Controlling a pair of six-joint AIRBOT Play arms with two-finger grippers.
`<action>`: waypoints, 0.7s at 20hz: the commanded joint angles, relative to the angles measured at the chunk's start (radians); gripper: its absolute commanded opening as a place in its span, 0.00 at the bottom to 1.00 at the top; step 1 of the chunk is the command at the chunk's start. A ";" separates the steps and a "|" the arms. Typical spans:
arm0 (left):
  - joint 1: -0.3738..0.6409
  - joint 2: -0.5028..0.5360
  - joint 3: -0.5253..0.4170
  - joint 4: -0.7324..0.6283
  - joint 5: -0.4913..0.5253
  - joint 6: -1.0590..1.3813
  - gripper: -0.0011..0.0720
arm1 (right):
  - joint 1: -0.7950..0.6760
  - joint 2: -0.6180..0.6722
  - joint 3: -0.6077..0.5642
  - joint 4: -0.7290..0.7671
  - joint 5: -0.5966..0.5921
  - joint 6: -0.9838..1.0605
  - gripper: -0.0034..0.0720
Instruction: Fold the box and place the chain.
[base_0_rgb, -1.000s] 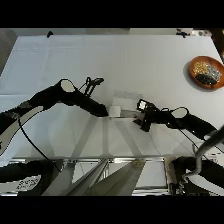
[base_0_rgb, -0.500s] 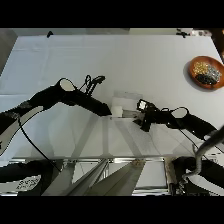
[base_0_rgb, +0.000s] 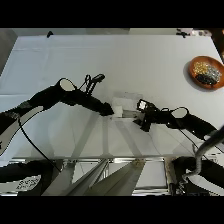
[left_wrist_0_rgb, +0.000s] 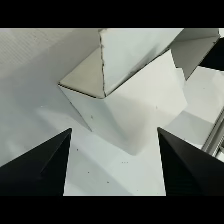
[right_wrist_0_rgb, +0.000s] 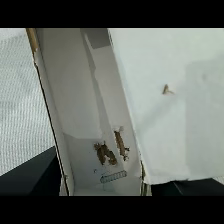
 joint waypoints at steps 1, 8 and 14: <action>-0.002 0.001 0.000 0.000 0.034 -0.010 0.91 | 0.000 0.001 0.000 0.000 0.000 0.000 0.59; -0.048 0.000 0.075 0.163 0.043 -0.218 0.91 | 0.000 0.001 0.000 0.000 0.000 0.000 0.59; -0.110 -0.002 0.241 0.455 -0.020 -0.614 0.89 | 0.000 0.001 0.000 0.000 0.000 0.000 0.59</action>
